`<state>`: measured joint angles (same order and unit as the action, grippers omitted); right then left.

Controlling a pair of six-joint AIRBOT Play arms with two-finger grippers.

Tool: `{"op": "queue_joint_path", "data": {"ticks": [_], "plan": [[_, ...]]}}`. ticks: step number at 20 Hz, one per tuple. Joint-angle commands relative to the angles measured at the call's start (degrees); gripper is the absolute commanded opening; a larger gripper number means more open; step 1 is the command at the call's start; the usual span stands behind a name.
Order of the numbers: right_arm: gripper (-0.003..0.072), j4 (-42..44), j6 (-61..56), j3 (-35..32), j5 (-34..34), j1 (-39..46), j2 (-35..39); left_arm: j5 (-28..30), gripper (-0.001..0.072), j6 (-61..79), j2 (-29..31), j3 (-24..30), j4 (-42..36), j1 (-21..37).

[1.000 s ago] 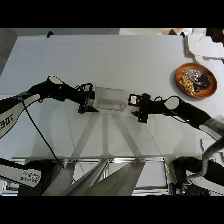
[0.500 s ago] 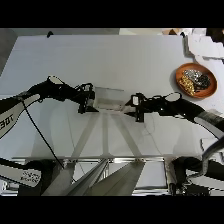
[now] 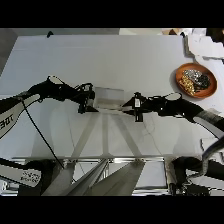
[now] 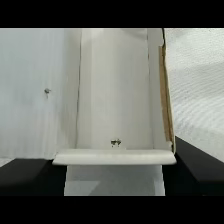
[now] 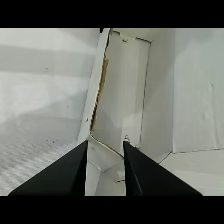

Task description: Fold the box and place the chain.

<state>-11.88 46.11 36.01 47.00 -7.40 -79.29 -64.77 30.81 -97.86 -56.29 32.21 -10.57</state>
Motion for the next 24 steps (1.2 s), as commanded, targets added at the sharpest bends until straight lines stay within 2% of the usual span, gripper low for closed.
{"op": "queue_joint_path", "data": {"ticks": [1,4,7,11,14,15,17,18,24], "plan": [[0.0218,1.16,0.22,0.04,0.2,0.02,0.0,0.02,0.0338,0.02,0.02,0.02,0.0,0.0],[0.0224,1.11,-0.39,0.02,0.39,0.02,1.01,0.02,0.0338,0.02,0.02,0.02,0.0,0.0],[0.0224,0.9,-9.29,-0.28,0.24,0.02,4.33,0.02,0.0339,0.02,0.02,0.02,0.0,0.0],[0.0226,-5.97,-16.0,-2.45,0.44,-0.04,8.96,0.02,0.0338,0.02,0.02,0.02,0.0,0.0],[0.0227,-14.23,-22.08,-3.63,-0.22,-0.02,9.46,-0.13,0.0339,0.02,0.02,0.02,0.0,0.0],[0.0243,-15.34,-23.02,-3.63,-1.64,-0.02,9.44,-0.15,0.0339,0.02,0.02,0.02,0.0,0.0],[0.0407,-13.35,-23.21,-3.61,-6.43,-0.04,9.44,-0.13,0.0338,0.02,0.02,0.02,0.0,0.0],[0.0429,-11.8,-23.21,-3.58,-8.15,-0.02,9.44,-0.15,0.0339,0.02,0.02,0.02,0.0,0.0],[0.0431,-11.63,-22.67,-3.56,-9.11,-0.07,8.37,-0.15,0.0339,0.02,0.02,0.02,0.0,0.0]]}}
